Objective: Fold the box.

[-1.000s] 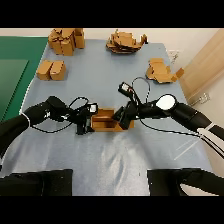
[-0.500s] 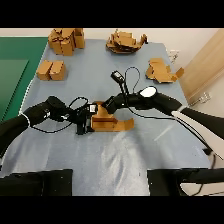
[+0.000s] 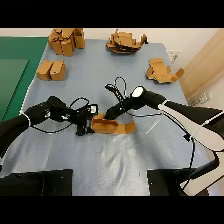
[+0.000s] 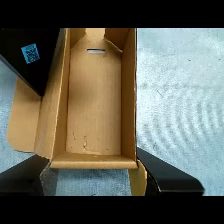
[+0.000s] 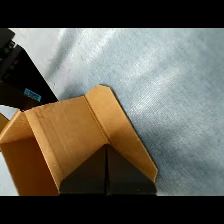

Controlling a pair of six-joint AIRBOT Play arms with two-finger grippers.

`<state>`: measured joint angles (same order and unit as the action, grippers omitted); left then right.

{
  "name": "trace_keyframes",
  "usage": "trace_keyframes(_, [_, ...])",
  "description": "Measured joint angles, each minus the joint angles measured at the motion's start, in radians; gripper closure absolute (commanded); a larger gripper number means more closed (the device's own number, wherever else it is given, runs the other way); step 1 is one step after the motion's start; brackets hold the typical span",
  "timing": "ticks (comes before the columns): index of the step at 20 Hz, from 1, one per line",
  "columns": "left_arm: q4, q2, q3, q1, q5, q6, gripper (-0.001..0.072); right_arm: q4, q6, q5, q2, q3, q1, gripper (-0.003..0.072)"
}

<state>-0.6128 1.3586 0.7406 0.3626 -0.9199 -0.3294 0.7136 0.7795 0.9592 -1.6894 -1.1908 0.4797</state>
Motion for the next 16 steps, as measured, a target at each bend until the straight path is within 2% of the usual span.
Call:
trace_keyframes(4, [0.004,0.0,0.0,-0.001,0.007,0.004,0.0593,0.047,0.048,-0.024,0.026,-0.038,0.0,0.0682])
trace_keyframes(9, [0.005,0.0,0.0,-0.001,0.003,0.007,0.0593,0.249,0.182,-0.115,0.196,-0.045,-0.029,0.0683])
trace_keyframes(12, [0.003,0.0,0.0,-0.001,-0.004,0.006,0.0592,0.398,0.233,-0.081,0.326,0.0,-0.069,0.0682])
trace_keyframes(15, [0.003,0.0,0.0,-0.001,-0.004,0.006,0.0593,0.479,0.113,0.022,0.43,0.09,-0.093,0.0679])
trace_keyframes(16, [0.003,0.0,0.0,-0.001,-0.005,0.005,0.0593,0.484,0.056,0.056,0.447,0.124,-0.095,0.0542])
